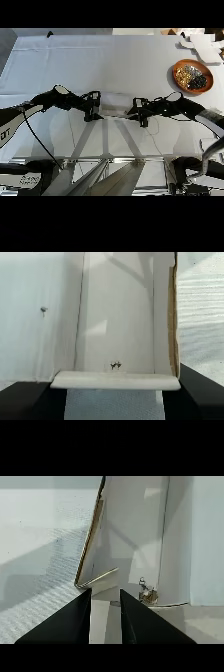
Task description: Fold the box and place the chain.
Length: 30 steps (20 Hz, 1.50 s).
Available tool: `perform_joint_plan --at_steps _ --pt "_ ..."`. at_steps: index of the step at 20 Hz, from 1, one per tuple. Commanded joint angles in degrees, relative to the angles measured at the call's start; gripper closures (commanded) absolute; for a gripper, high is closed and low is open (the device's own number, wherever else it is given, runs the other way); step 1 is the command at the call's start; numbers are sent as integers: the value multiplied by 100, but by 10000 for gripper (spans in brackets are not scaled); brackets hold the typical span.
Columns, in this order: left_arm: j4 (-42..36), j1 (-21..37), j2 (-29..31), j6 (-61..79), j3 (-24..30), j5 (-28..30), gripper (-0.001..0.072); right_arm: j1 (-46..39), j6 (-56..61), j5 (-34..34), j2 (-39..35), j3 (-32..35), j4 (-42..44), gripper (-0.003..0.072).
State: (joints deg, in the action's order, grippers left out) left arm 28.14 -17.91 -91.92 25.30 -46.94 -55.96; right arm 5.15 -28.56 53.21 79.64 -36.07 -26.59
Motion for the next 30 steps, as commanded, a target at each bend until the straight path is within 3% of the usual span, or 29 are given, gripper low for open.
perform_joint_plan --at_steps 1,12,14,17,26,30 --pt "-9 -4 -2 -2 2 22 308 9 658 -155 7 2 -85 484" --pt "-9 -4 -2 -2 2 22 308 9 2284 -155 -11 2 -553 482" --pt "-9 -4 -2 -2 2 24 308 9 2277 -149 -11 2 -551 482" --pt "-9 -4 -2 -2 2 22 308 9 2273 -286 -11 2 -551 353" --pt "-9 -4 -2 -2 2 22 308 7 872 -365 -319 -2 -483 348" --pt "-9 -4 -2 -2 2 24 308 7 839 -168 -267 -269 -466 352"
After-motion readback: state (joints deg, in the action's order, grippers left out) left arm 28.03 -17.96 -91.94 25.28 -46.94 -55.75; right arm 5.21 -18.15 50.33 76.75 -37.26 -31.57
